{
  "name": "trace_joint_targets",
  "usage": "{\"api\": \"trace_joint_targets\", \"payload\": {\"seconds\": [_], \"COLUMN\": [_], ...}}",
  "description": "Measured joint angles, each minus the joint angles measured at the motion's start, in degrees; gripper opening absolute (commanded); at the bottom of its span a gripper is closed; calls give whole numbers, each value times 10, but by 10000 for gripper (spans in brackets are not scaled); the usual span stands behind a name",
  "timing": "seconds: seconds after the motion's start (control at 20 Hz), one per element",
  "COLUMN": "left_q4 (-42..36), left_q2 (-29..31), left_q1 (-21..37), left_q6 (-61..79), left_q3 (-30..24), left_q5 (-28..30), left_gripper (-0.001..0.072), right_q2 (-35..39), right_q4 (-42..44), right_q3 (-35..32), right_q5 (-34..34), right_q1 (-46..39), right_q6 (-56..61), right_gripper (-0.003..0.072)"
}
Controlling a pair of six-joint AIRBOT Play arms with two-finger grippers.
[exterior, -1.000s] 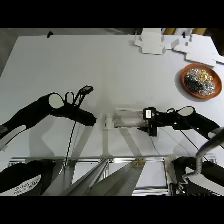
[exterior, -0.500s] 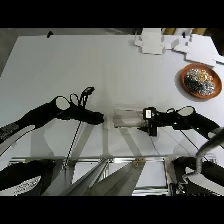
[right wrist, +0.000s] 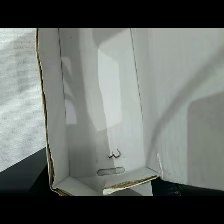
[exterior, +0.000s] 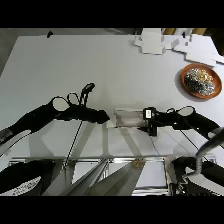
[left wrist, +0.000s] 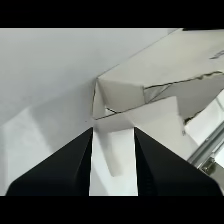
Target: Fold the box and place the chain.
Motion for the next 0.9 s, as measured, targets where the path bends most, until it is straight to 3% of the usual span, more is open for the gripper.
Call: {"api": "trace_joint_targets", "payload": {"seconds": [0.25, 0.35, 0.5, 0.9], "left_q4": [-15, -17, -12, 99], "left_q2": [-1, -1, -1, -12], "left_q1": [-24, -32, -45, -86], "left_q6": [-2, -7, -22, -161], "left_q3": [7, 12, 21, 54], "left_q5": [10, 14, 20, 41], "left_gripper": [295, 352, 352, 397], "right_q2": [0, 0, 0, 0], "right_q4": [0, 0, 0, 0], "right_q3": [0, 0, 0, 0], "right_q5": [0, 0, 0, 0], "right_q1": [0, 0, 0, 0], "right_q6": [0, 0, 0, 0], "right_gripper": [407, 407, 407, 407]}}
